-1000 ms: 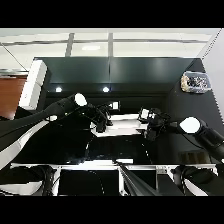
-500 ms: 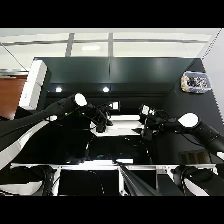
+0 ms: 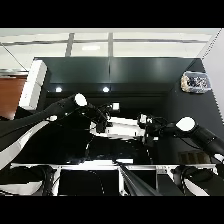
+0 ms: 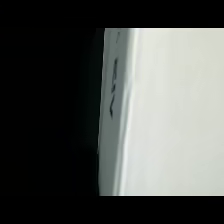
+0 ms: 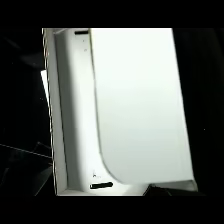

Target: Fold the box and place the chain.

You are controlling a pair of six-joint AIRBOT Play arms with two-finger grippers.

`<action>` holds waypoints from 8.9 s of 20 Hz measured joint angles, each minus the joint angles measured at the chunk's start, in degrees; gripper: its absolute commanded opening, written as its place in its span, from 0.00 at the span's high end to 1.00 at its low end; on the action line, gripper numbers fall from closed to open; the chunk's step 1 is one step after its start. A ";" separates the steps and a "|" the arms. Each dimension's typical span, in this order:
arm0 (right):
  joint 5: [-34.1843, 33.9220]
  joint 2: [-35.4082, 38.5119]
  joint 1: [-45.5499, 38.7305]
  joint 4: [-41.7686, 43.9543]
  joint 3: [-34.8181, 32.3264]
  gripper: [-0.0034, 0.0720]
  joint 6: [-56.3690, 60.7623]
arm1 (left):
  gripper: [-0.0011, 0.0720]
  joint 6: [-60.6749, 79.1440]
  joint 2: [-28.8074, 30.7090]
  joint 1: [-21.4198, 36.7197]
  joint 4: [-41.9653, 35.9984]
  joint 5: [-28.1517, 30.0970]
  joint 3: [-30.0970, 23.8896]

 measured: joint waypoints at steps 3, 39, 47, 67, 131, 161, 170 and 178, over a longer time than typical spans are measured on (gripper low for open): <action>-0.44 -0.63 0.00 -0.72 -0.24 0.12 -1.03 | 0.94 -0.07 0.00 0.00 0.00 0.02 0.00; -4.28 -8.04 0.17 1.38 -0.31 0.32 -9.16 | 0.85 -3.32 0.57 0.98 0.90 -3.58 1.77; -4.24 -8.04 0.17 1.29 -0.31 0.65 -9.38 | 0.94 -26.99 12.00 2.84 14.58 -16.24 4.04; -4.42 -8.04 0.17 1.51 -0.31 0.64 -9.22 | 0.94 -31.78 18.56 2.25 -34.95 11.63 -18.62; -4.39 -8.04 0.17 1.46 -0.31 0.64 -9.38 | 0.81 12.66 12.85 0.68 -9.97 4.57 -15.37; -4.44 -8.04 0.17 1.51 -0.31 0.64 -9.22 | 0.94 -48.33 30.01 26.67 16.52 -4.68 -16.33; -4.42 -8.04 0.17 1.51 -0.31 0.64 -9.25 | 0.94 -62.51 17.59 30.29 -2.73 -9.46 -22.99; -4.42 -8.04 0.17 1.49 -0.31 0.64 -9.25 | 0.94 -58.71 10.49 19.80 -13.16 -5.31 -23.50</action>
